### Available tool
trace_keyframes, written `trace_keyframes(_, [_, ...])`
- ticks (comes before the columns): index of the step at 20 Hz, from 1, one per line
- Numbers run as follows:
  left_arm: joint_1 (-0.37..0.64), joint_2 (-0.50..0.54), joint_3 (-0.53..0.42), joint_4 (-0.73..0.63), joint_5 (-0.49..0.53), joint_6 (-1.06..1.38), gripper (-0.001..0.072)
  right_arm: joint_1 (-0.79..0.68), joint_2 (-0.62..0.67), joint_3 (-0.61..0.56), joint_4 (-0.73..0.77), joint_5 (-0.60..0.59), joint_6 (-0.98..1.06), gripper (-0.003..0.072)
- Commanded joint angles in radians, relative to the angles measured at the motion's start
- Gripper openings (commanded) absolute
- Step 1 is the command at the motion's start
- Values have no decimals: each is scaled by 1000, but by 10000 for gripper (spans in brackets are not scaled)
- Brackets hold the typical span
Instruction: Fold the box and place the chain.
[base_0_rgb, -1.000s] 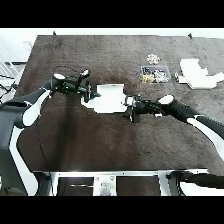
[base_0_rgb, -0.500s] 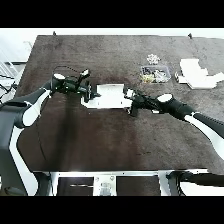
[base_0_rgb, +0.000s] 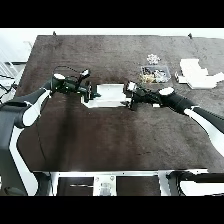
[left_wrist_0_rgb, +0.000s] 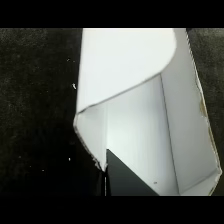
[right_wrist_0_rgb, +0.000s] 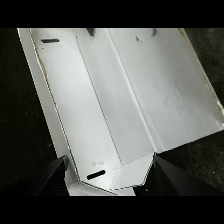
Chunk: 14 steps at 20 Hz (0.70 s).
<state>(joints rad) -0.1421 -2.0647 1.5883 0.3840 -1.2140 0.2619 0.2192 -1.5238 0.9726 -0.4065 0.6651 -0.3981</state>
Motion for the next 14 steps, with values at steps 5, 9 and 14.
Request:
trace_keyframes(5, [0,0,1,0,0,0,19,-65,-76,94,-101,151,49,638])
trace_keyframes(9, [0,0,1,0,0,0,19,-79,-113,150,-123,204,58,638])
trace_keyframes(14, [0,0,1,-1,0,0,19,-79,-175,231,-187,263,95,638])
